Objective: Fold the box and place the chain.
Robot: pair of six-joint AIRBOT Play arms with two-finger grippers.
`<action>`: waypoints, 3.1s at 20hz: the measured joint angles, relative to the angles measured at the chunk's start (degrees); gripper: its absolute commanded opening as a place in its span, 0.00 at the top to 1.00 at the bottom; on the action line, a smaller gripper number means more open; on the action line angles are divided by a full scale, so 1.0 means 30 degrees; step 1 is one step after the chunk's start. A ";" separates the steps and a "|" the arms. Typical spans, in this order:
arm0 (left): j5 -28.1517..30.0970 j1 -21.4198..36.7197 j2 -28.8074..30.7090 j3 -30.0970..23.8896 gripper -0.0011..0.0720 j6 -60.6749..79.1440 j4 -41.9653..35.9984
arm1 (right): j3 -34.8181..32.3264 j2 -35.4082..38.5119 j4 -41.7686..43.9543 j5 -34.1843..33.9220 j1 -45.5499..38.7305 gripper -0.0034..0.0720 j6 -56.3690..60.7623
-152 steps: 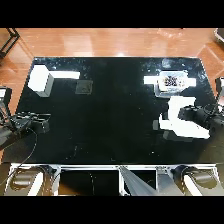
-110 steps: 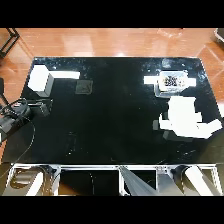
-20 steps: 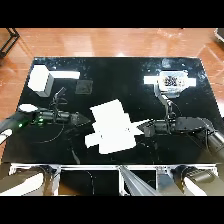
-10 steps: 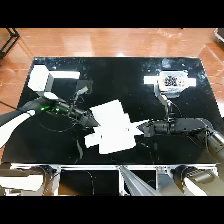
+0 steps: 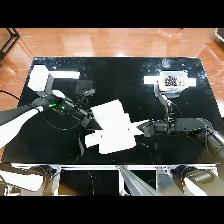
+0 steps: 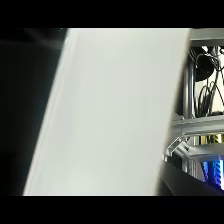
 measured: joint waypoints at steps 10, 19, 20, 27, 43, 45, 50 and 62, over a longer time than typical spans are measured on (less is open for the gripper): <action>0.0772 -0.0627 -0.0117 0.0044 0.65 0.0328 0.0066 | -0.0007 0.0000 -0.0328 0.0073 0.0000 0.93 0.0022; 0.0357 -0.0750 -0.0109 0.0131 0.96 0.0452 0.0270 | -0.0015 0.0000 -0.0554 -0.0087 0.0000 0.55 0.0073; 0.0452 -0.0903 0.0007 0.0182 0.96 0.0495 0.0576 | -0.0007 0.0007 -0.0554 -0.0080 -0.0007 0.09 0.0095; 0.3963 -0.2404 0.2914 0.0328 0.96 0.0896 0.2499 | 0.2382 0.0306 -0.4167 -0.3796 -0.4022 0.02 0.1239; 1.4630 -0.6550 0.8422 -0.4036 0.95 0.4189 0.7650 | 0.4575 0.1158 -0.9508 -0.6885 -0.8051 0.02 -0.1851; 1.5518 -0.6732 0.8743 -0.4896 0.95 0.4197 0.7723 | 0.3818 0.1158 -0.8480 -0.6768 -0.7257 0.02 -0.3483; 1.6349 -0.6878 0.8947 -0.5625 0.95 0.4255 0.7847 | 0.1676 0.1158 -0.6448 -0.4881 -0.3424 0.02 -0.7526; 1.5606 -0.6564 0.8502 -0.5173 0.95 0.6805 0.7235 | 0.0852 0.0597 -0.6033 0.0969 0.2455 0.02 -1.3333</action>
